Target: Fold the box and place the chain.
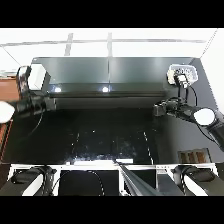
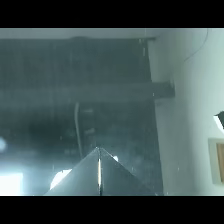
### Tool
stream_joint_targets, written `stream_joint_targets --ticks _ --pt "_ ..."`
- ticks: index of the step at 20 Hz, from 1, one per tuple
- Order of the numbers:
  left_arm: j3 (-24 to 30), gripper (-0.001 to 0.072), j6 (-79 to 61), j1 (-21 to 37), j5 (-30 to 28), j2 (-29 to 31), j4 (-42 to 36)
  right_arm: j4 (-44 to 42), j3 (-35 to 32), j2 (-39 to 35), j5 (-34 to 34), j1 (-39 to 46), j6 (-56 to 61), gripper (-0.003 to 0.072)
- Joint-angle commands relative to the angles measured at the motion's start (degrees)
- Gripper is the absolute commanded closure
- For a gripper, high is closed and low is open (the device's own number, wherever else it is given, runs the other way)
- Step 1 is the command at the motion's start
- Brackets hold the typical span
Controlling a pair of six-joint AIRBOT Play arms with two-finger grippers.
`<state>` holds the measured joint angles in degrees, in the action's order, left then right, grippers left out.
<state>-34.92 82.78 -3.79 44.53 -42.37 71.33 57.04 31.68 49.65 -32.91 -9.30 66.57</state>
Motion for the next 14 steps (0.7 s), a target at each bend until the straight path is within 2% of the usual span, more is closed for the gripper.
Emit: stream_joint_targets --ticks 1,4,14 --pt "8.11 0.0681 0.13 -0.74 -2.08 10.75 0.39 0.61 -0.59 0.04 0.59 -0.11 0.04 0.0671" --pt "8.11 0.0681 0.13 -0.79 -2.12 12.85 0.17 0.61 -0.59 0.04 0.57 -0.11 0.04 0.0671" --pt "8.11 0.0681 0.13 -0.79 -2.12 12.74 0.17 0.61 -0.59 0.04 0.57 -0.11 0.04 0.0671"
